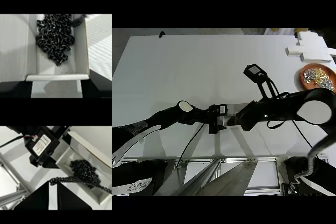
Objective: Fold the box and place the chain.
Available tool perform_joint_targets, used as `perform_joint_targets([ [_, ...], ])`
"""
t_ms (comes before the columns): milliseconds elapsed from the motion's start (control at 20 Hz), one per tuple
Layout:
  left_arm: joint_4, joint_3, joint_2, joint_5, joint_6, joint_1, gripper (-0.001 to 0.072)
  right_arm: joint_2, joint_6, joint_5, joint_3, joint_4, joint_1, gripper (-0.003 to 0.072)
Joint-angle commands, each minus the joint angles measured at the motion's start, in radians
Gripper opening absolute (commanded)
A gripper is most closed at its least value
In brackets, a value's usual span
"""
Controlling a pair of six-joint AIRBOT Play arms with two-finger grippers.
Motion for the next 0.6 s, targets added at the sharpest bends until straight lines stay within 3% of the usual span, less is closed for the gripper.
perform_joint_targets([
  [0,0.0,0.0,0.0,0.0,0.0,0.0,0.0206,-0.078,-0.002,-0.021,0.001,0.003,0.013,0.0015],
  [100,0.0,0.0,0.0,0.0,0.0,0.0,0.0206,-0.129,-0.006,-0.018,0.001,0.001,0.013,0.0025],
  [200,0.0,0.0,0.0,0.0,0.0,0.0,0.0206,-0.159,-0.015,-0.01,0.002,0.002,0.012,0.0202],
  [250,0.0,0.0,0.0,0.0,0.0,0.0,0.0206,-0.157,-0.025,0.003,0.004,0.002,0.008,0.0244],
  [450,0.0,0.0,0.0,0.0,0.0,0.0,0.0206,-0.142,-0.065,0.115,0.102,0.0,-0.105,0.0237],
  [500,0.0,0.0,0.0,0.0,0.0,0.0,0.0206,-0.137,-0.065,0.125,0.131,-0.004,-0.153,0.0214],
  [550,0.0,0.0,0.0,0.0,0.0,0.0,0.0206,-0.131,-0.065,0.125,0.154,-0.006,-0.206,0.0133],
])
